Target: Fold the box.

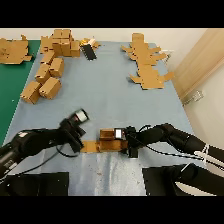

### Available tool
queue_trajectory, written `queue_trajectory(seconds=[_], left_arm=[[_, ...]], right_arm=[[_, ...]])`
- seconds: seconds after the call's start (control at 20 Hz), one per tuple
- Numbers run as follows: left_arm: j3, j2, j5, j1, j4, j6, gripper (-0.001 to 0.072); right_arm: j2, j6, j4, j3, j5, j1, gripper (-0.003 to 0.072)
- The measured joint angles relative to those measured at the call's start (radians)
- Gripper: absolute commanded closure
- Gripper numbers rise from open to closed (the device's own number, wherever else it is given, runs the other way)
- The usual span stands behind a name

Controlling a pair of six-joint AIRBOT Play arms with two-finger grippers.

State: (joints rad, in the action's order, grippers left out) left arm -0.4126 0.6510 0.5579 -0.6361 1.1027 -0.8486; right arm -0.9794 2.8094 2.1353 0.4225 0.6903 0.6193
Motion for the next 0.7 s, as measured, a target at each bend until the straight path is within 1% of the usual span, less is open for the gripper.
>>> queue_trajectory(seconds=[0.1,0.2,0.25,0.3,0.4,0.5,0.7], left_arm=[[0.0,-0.047,0.058,0.08,0.1,-0.302,0.0696],[0.003,-0.062,0.194,0.186,0.204,-0.642,0.0697],[0.009,-0.061,0.273,0.238,0.222,-0.76,0.0696],[0.017,-0.057,0.328,0.277,0.201,-0.814,0.0696],[0.039,-0.038,0.399,0.33,0.08,-0.82,0.0696],[0.059,-0.005,0.422,0.359,-0.043,-0.784,0.0696],[0.082,0.076,0.41,0.381,-0.199,-0.705,0.0696]], right_arm=[[0.0,0.0,0.0,0.0,0.0,0.0,0.0091],[0.0,0.0,0.0,0.0,0.0,0.0,0.0091],[0.0,0.0,0.0,0.0,0.0,0.0,0.0091],[0.0,0.0,0.0,0.0,0.0,0.0,0.0091],[0.0,0.0,0.0,0.0,0.0,0.0,0.0091],[0.0,0.0,0.0,0.0,0.0,0.0,0.0091],[0.0,0.0,0.0,0.0,0.0,0.0,0.0091]])
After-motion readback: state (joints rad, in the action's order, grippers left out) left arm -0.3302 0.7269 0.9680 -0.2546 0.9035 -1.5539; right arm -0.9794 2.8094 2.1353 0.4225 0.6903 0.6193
